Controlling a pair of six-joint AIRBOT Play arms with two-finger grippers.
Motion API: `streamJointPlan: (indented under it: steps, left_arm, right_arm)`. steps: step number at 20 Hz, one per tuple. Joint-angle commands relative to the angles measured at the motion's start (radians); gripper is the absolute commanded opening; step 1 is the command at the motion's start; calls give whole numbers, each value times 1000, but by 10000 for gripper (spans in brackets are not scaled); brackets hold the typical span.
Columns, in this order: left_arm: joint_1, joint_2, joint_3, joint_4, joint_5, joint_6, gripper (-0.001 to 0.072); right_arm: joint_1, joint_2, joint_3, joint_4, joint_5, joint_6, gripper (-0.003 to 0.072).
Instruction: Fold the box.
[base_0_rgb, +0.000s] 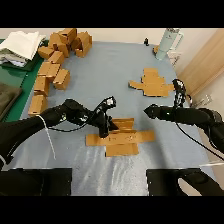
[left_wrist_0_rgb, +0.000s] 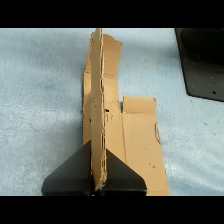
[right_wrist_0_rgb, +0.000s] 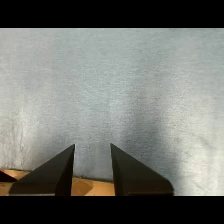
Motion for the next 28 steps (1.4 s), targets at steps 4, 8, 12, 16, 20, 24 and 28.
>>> streamJointPlan:
  steps: [4,8,12,16,20,24,28]
  left_arm:
    - [2,-15,1,20,-2,3,13]
    - [2,-16,1,21,-2,3,14]
    - [2,-21,0,21,-2,-1,14]
    - [2,-28,-1,20,-2,-8,13]
    - [2,-28,-1,19,-2,-7,14]
    - [2,-28,-1,19,-2,-7,14]
    - [2,-28,-1,19,-2,-7,14]
  right_arm:
    - [1,0,1,-1,0,0,343]
    - [1,0,1,-2,0,-1,344]
    - [1,0,1,-5,-1,-1,344]
    - [1,0,1,-5,-4,-1,334]
    - [1,1,6,-82,-109,-1,5]
    - [108,53,4,-149,-368,-137,4]
    - [445,236,-82,-208,-400,-209,4]
